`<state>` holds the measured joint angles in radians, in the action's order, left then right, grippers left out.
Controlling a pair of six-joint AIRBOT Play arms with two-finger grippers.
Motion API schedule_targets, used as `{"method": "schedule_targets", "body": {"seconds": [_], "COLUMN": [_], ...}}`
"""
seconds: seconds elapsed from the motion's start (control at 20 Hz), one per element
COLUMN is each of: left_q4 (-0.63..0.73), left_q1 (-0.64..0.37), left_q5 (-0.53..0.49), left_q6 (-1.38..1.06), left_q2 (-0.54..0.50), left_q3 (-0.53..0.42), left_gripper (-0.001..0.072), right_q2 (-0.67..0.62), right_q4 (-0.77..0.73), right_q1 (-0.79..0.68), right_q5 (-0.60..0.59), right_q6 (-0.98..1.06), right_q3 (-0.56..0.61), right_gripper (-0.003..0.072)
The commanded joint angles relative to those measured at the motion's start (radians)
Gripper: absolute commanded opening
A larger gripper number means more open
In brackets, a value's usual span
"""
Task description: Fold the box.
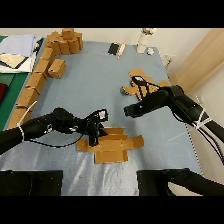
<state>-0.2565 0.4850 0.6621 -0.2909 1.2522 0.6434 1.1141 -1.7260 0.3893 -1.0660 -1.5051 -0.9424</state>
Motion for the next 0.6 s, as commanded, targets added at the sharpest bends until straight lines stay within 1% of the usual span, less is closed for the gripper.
{"method": "schedule_targets", "body": {"seconds": [0.0,0.1,0.25,0.4,0.45,0.5,0.55], "left_q4": [-0.002,-0.002,-0.002,-0.002,-0.002,-0.002,-0.002], "left_q1": [0.000,0.000,0.000,0.000,0.000,0.001,0.001], "left_q5": [0.021,0.021,0.021,0.021,0.021,0.021,0.021], "left_q6": [0.004,0.004,0.004,0.004,0.004,0.004,0.004], "left_q2": [0.000,0.000,0.000,0.000,0.000,0.000,0.000], "left_q3": [0.000,0.000,0.000,0.000,0.000,0.000,0.000], "left_gripper": [0.0012,0.0012,0.0012,0.0012,0.0012,0.0012,0.0012], "right_q2": [-0.040,-0.075,-0.130,-0.162,-0.177,-0.200,-0.229], "right_q4": [0.243,0.236,0.246,0.244,0.243,0.246,0.257], "right_q1": [0.066,0.163,0.317,0.467,0.541,0.629,0.718], "right_q5": [-0.272,-0.280,-0.285,-0.275,-0.251,-0.195,-0.108], "right_q6": [0.199,0.219,0.322,0.307,0.286,0.272,0.262], "right_q3": [0.003,0.032,0.108,0.176,0.210,0.257,0.311], "right_gripper": [0.0002,0.0003,0.0003,0.0003,0.0003,0.0003,0.0003]}}
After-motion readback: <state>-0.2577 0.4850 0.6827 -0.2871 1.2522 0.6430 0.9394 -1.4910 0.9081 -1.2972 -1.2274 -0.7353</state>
